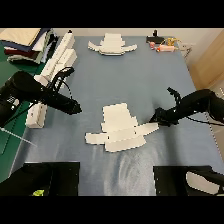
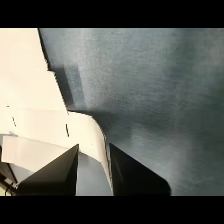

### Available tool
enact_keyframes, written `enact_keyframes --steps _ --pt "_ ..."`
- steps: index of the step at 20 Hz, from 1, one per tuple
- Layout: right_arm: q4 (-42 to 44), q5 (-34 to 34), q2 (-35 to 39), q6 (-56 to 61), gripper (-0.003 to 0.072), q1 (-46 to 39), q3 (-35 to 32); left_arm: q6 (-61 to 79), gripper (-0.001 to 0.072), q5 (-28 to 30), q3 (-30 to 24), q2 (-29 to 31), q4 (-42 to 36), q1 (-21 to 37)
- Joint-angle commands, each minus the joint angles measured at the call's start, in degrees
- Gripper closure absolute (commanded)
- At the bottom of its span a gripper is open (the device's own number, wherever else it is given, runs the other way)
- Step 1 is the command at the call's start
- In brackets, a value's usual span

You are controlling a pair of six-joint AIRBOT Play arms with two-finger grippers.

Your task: Fold the box.

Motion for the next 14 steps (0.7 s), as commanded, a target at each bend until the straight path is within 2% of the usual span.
enact_keyframes --steps 1,4,5,6,7,8,11,14 --pt "1.62 -7.89 -7.63 -4.48 0.0404 0.11 4.35 0.02 0.0696 1.95 -0.02 0.02 0.02 0.00" --pt "1.55 -10.34 -10.58 -4.83 0.0409 1.01 4.33 0.00 0.0696 2.73 -0.02 0.02 0.00 0.00" --pt "1.55 -10.38 -11.06 -4.92 0.0441 1.64 4.33 0.00 0.0696 2.73 -0.02 0.02 -0.22 0.00" --pt "1.84 -10.27 -11.32 -6.01 0.0543 2.32 4.35 0.00 0.0696 2.75 -0.02 0.02 -0.42 0.00" --pt "2.16 -9.94 -11.30 -7.19 0.0585 2.97 4.37 0.00 0.0696 2.78 -0.02 0.02 -0.50 0.00" --pt "3.30 -9.90 -11.28 -8.41 0.0680 3.58 4.39 0.02 0.0696 2.78 -0.02 0.02 -0.66 0.00" --pt "7.58 -9.03 -10.64 -9.88 0.0686 5.77 4.26 0.00 0.0696 2.60 -0.02 0.02 -2.21 0.00" --pt "8.63 -0.39 -4.83 -9.05 0.0686 10.86 0.24 -1.25 0.0695 2.14 0.04 0.02 -2.91 0.26"
